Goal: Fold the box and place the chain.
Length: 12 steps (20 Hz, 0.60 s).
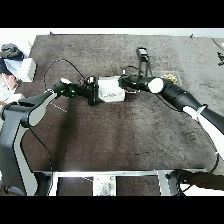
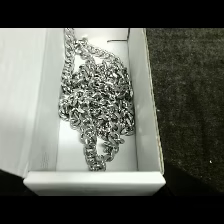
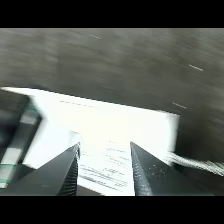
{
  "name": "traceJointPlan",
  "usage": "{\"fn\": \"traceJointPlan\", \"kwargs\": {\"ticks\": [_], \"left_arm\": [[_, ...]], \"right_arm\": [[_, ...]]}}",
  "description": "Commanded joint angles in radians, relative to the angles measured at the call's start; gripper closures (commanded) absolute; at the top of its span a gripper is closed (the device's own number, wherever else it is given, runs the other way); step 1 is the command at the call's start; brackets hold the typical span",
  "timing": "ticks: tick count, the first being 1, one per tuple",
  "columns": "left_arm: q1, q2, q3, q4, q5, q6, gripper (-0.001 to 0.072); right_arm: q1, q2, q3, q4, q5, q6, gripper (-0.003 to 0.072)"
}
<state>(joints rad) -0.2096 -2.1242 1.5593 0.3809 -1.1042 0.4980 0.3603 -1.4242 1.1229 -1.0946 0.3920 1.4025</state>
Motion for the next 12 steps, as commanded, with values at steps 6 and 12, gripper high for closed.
{"fn": "traceJointPlan", "kwargs": {"ticks": [6, 12], "left_arm": [[0.001, 0.0, 0.001, 0.0, 0.0, 0.0, 0.0354], [0.001, 0.0, 0.001, 0.0, 0.0, 0.0, 0.0354]], "right_arm": [[-0.379, -0.073, -0.127, -0.019, 0.029, 0.166, 0.034], [-0.36, -0.269, 0.0, 0.08, -0.104, 0.163, 0.034]]}}
